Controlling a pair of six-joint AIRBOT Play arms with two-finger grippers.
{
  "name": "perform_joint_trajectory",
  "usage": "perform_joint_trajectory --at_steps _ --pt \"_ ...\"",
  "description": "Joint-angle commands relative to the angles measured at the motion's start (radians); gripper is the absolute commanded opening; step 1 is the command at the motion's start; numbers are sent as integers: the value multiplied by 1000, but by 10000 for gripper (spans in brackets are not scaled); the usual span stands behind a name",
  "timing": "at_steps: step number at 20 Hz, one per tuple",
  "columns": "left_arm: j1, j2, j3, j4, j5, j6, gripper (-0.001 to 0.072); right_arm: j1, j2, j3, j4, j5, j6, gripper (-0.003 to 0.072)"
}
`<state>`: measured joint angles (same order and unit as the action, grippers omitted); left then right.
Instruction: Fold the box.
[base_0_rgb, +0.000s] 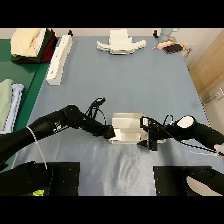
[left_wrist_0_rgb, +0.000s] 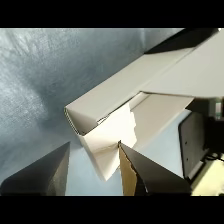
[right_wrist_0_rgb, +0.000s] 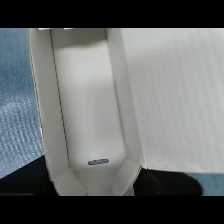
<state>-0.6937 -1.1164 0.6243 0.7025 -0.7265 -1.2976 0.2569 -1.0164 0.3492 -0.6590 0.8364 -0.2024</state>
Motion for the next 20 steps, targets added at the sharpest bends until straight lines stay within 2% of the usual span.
perform_joint_trajectory --at_steps 1,7,11,15,20 --pt "-93 -6 79 191 89 -274 482 0 0 1 0 0 0 527" --pt "-124 -15 100 336 8 -526 482 0 0 1 0 0 0 527" --pt "-164 -21 100 388 20 -624 481 0 0 1 0 0 0 527" --pt "-206 -27 122 547 18 -826 481 0 0 1 0 0 0 527" --pt "-211 -53 179 572 -13 -861 481 0 0 1 0 0 0 527"
